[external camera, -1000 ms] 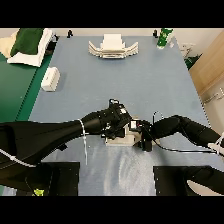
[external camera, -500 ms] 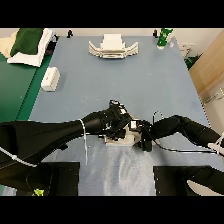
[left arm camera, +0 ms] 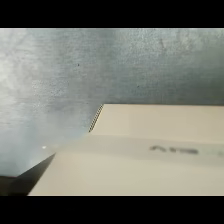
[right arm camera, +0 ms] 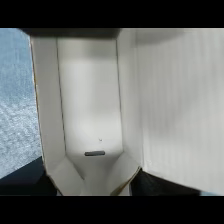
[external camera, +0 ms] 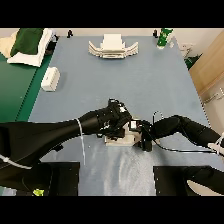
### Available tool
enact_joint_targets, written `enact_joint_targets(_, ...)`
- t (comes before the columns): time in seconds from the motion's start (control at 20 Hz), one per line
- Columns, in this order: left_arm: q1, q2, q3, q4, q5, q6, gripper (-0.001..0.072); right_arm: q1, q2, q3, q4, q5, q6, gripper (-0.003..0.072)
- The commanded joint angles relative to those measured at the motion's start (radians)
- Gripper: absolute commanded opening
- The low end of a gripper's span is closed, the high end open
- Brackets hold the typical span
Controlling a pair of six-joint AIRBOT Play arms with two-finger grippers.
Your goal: Fold the box.
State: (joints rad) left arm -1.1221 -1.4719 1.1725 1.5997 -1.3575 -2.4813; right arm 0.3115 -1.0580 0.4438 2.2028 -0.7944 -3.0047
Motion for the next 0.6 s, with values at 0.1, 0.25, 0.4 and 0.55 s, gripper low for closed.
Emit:
enact_joint_targets(0.1,0.002,0.156,0.011,0.001,-0.103,0.024,0.0381,0.000,-0.001,0.001,0.000,0.000,0.000,0.0584)
enact_joint_targets(0.25,0.002,0.250,0.011,0.001,-0.089,0.024,0.0380,0.000,0.000,0.001,0.000,0.000,0.000,0.0583)
enact_joint_targets(0.4,0.000,0.302,0.010,-0.011,-0.038,0.037,0.0009,0.000,-0.001,0.001,0.000,0.000,0.000,0.0583)
enact_joint_targets(0.55,0.002,0.312,0.011,-0.046,0.019,0.104,0.0011,0.000,-0.001,0.001,0.000,0.000,0.000,0.0583)
